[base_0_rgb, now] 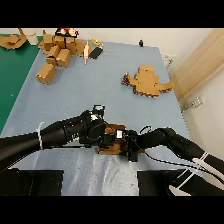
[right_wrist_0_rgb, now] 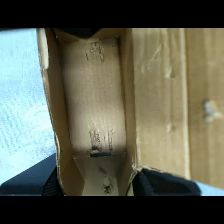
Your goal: Fold the box.
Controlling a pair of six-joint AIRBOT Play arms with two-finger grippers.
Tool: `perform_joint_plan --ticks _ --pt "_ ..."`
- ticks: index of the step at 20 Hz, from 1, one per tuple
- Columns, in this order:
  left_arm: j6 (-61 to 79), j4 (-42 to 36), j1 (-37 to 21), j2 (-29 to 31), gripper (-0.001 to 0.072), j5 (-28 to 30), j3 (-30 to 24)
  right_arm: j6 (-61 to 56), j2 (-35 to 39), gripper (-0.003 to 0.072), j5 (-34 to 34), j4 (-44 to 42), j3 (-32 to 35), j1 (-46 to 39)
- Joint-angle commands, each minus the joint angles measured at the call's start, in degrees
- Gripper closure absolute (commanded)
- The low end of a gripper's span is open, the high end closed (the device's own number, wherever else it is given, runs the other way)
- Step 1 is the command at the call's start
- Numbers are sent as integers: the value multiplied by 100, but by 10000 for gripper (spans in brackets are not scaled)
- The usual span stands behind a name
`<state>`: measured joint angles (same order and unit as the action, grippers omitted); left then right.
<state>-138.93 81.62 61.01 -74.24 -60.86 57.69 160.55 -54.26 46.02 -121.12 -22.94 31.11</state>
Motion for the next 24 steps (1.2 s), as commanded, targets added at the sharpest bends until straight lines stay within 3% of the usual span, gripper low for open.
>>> perform_joint_plan --ticks 1,2,3,4,18,24 --pt "2 81 -4 -28 247 -90 0 -7 4 243 11 -17 -2 0" --pt "2 76 -2 -28 248 -94 0 -7 4 243 22 -17 -2 0" --pt "2 66 -2 -26 363 -96 2 -7 4 243 20 -17 -2 0" --pt "4 66 -2 -13 428 -109 11 -7 4 243 20 -20 -2 0" --pt "2 35 -201 227 429 -114 9 -4 4 243 61 -20 -2 0" --pt "695 -855 -820 227 429 -68 11 -4 4 243 66 -20 -2 0"
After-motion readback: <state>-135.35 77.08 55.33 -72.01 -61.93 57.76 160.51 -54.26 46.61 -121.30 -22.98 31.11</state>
